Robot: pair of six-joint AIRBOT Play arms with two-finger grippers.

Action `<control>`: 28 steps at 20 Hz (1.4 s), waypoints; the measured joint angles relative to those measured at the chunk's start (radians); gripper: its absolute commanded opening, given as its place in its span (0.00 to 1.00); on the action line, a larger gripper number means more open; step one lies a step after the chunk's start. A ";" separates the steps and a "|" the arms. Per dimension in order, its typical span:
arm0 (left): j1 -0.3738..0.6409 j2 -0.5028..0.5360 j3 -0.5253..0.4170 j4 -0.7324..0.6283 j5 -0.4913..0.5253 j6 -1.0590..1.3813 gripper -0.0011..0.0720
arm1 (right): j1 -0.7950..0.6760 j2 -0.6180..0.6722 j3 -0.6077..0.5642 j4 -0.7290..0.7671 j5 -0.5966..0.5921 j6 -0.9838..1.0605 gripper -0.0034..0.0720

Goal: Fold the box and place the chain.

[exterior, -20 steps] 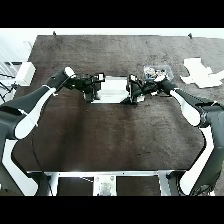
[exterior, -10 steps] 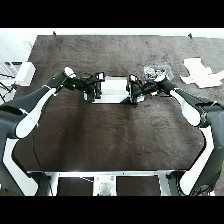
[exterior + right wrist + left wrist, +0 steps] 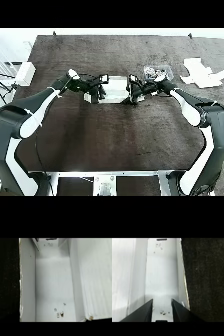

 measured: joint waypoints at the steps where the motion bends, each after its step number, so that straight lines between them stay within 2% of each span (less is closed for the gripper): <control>1: -0.002 -0.001 0.000 -0.001 0.006 0.001 0.46 | 0.000 0.000 0.000 0.000 0.000 0.000 0.71; 2: -0.004 -0.002 0.000 -0.001 0.013 0.003 0.56 | 0.000 0.000 0.000 0.001 0.000 0.001 0.71; 3: -0.005 -0.002 0.000 -0.002 0.020 0.003 0.60 | 0.000 0.000 0.000 0.001 0.000 0.001 0.71; 7: -0.007 -0.002 0.000 -0.001 0.034 -0.004 0.60 | 0.000 0.000 0.000 0.001 -0.001 0.001 0.71; 8: -0.007 -0.002 0.000 0.000 0.036 -0.005 0.66 | 0.000 0.000 0.000 0.001 -0.001 0.001 0.71; 9: -0.008 -0.002 0.000 0.000 0.038 -0.006 0.90 | 0.000 0.000 0.000 0.002 -0.001 0.001 0.71; 15: -0.008 -0.002 0.000 0.000 0.046 -0.014 0.92 | 0.000 0.000 0.000 0.001 -0.001 0.001 0.71; 16: -0.008 -0.002 0.000 0.000 0.046 -0.014 0.87 | 0.000 0.000 0.000 0.001 -0.001 0.001 0.71; 17: -0.007 -0.002 0.000 0.000 0.048 -0.016 0.66 | 0.000 0.000 0.000 0.001 -0.001 0.002 0.71; 18: -0.006 -0.002 0.000 0.000 0.048 -0.019 0.58 | 0.000 0.000 0.000 0.002 -0.002 0.002 0.71; 22: 0.026 0.003 0.003 -0.004 0.004 -0.017 0.58 | 0.000 0.000 0.000 0.005 -0.005 0.002 0.71; 23: 0.039 0.003 0.004 -0.009 -0.021 -0.015 0.55 | 0.002 0.000 0.000 0.005 -0.005 0.002 0.71; 24: 0.054 0.004 0.005 -0.015 -0.045 -0.014 0.34 | 0.002 0.000 0.000 0.005 -0.005 0.002 0.71; 27: 0.100 0.005 0.006 -0.032 -0.109 -0.011 0.25 | 0.000 0.000 0.000 0.003 -0.003 0.003 0.71; 28: 0.111 0.006 0.006 -0.039 -0.129 -0.011 0.05 | 0.000 0.000 0.000 0.003 -0.003 0.002 0.71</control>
